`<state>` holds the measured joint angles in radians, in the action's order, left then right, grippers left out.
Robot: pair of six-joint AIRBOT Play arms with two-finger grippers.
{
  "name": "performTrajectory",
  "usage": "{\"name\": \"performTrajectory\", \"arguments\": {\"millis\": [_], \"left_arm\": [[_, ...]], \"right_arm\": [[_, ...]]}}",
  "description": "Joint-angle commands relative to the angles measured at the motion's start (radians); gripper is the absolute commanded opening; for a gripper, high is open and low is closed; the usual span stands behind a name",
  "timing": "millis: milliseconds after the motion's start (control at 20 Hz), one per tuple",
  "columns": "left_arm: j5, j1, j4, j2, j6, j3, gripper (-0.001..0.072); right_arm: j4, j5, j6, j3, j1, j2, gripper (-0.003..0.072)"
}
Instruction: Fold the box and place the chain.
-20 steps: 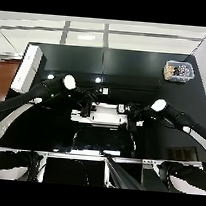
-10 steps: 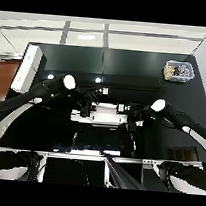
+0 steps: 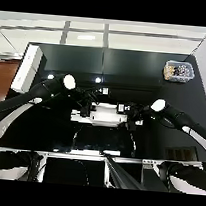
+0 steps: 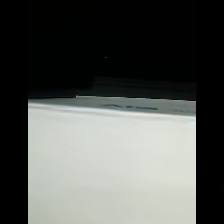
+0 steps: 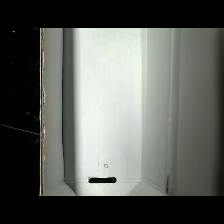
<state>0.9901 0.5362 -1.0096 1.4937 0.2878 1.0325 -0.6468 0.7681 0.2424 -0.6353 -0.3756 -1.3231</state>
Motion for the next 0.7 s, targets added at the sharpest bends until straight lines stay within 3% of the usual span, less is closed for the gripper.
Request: {"name": "performTrajectory", "arguments": {"millis": [0,50,100,200,250,350,500,650], "left_arm": [[0.078,-0.002,-0.004,-0.001,0.000,0.016,0.0025],[0.106,-0.002,-0.006,-0.001,0.000,0.028,0.0032],[0.125,-0.002,-0.007,-0.003,0.000,0.040,0.0130],[0.132,-0.002,-0.014,-0.016,0.003,0.060,0.0480],[0.135,-0.002,-0.040,-0.025,0.026,0.076,0.0551],[0.173,-0.002,-0.134,-0.039,0.142,0.116,0.0609],[0.278,-0.017,-0.313,-0.069,0.354,0.165,0.0623],[0.376,-0.079,-0.369,-0.124,0.579,0.164,0.0621]], "right_arm": [[-0.001,-0.013,0.001,0.000,0.000,-0.001,0.0496],[-0.001,-0.013,0.001,0.000,0.000,-0.001,0.0495],[-0.001,-0.013,0.001,0.000,0.000,-0.001,0.0495],[-0.001,-0.013,0.001,0.000,0.000,-0.001,0.0495],[-0.001,-0.013,0.001,0.000,0.000,-0.001,0.0495],[-0.001,-0.013,0.001,0.000,0.000,-0.001,0.0494],[-0.002,-0.013,0.001,0.000,0.000,-0.001,0.0242],[-0.001,-0.013,0.001,0.000,0.000,-0.001,0.0246]]}}
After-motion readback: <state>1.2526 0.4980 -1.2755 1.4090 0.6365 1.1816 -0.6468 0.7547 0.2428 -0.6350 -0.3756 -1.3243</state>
